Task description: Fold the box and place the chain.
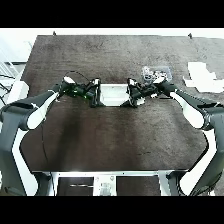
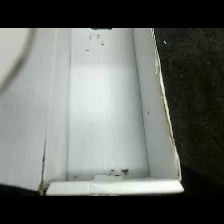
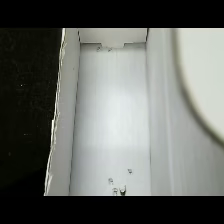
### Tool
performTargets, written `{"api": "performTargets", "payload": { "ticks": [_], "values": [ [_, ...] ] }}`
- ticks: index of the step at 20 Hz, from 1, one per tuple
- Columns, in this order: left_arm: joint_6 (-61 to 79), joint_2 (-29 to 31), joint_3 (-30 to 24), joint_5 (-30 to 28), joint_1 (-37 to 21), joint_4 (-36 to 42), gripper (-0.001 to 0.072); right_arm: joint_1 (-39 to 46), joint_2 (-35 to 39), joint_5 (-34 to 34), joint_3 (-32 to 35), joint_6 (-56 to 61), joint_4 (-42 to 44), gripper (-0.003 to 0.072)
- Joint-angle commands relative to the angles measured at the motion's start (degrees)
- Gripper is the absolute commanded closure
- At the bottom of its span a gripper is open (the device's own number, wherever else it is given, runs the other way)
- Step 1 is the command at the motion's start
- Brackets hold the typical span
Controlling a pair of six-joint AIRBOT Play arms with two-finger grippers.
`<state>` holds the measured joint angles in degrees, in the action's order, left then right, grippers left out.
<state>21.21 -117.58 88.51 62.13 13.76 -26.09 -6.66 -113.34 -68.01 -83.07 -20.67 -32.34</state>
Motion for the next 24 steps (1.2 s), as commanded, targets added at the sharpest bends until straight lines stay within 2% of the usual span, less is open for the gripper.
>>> {"api": "performTargets", "payload": {
  "ticks": [1,9,11,14,15,16,24],
  "values": [
    [1.95,-0.04,0.04,0.90,-0.04,2.78,-0.0005,-0.04,0.04,-0.02,0.02,0.02,-0.02,0.0099],
    [1.66,-0.55,0.04,0.22,-0.04,0.90,0.0007,-0.04,0.04,-0.02,0.02,0.02,-0.02,0.0099],
    [1.62,-0.66,0.04,0.33,-0.04,0.57,0.0085,-0.04,0.04,-0.02,0.02,0.02,-0.02,0.0099],
    [1.62,-0.66,0.04,0.39,-0.04,0.39,0.0086,-0.04,0.04,-0.02,0.02,0.02,-0.02,0.0099],
    [1.53,-0.66,0.04,0.46,-0.04,0.37,0.0148,-0.04,0.04,-0.02,0.02,0.02,-0.02,0.0099],
    [1.55,-0.66,0.04,0.42,-0.04,0.35,0.0296,-0.04,0.04,-0.02,0.02,0.02,0.00,0.0099],
    [1.55,-0.66,0.04,-0.11,-0.04,0.37,0.0302,-0.04,0.04,-0.02,0.02,0.02,-0.02,0.0099]
  ]
}}
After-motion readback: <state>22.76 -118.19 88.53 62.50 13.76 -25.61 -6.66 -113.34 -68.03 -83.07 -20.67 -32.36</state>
